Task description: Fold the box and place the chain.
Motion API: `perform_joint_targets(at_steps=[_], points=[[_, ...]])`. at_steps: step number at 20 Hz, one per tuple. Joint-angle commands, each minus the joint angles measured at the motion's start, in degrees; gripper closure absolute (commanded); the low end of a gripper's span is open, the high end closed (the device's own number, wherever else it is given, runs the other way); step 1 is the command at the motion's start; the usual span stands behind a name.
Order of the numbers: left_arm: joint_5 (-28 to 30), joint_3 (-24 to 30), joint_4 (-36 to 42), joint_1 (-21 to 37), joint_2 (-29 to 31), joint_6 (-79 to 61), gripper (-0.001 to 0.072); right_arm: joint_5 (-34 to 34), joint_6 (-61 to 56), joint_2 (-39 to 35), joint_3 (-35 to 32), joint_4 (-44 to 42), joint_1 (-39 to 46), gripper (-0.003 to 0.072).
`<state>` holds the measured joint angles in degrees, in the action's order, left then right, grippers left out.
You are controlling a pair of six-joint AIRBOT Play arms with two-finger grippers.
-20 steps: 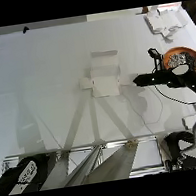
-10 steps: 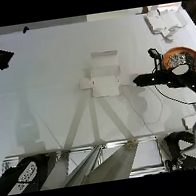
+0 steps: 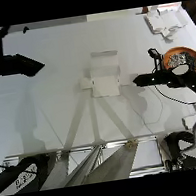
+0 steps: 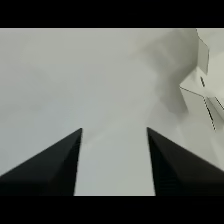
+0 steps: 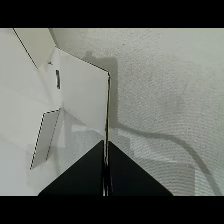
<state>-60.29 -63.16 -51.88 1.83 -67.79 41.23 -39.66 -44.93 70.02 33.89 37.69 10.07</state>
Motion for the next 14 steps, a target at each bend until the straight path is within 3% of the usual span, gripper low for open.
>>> perform_joint_targets(at_steps=[1,4,9,14], points=[[-2.3,-0.2,7.6,-1.3,-7.0,-9.4,0.0189,0.0,0.0,0.0,0.0,0.0,0.0,0.0674],[-2.2,-4.2,12.7,-4.0,-14.1,-13.2,0.0189,0.0,0.0,0.0,0.0,0.0,-0.1,0.0674],[-4.8,-20.8,12.9,-10.6,-27.7,-12.7,0.019,0.0,0.0,0.0,0.0,0.0,0.0,0.0674],[-1.8,-31.3,12.8,-16.6,-37.6,-11.3,0.0189,0.0,0.0,0.0,0.0,0.0,-0.1,0.0674]])
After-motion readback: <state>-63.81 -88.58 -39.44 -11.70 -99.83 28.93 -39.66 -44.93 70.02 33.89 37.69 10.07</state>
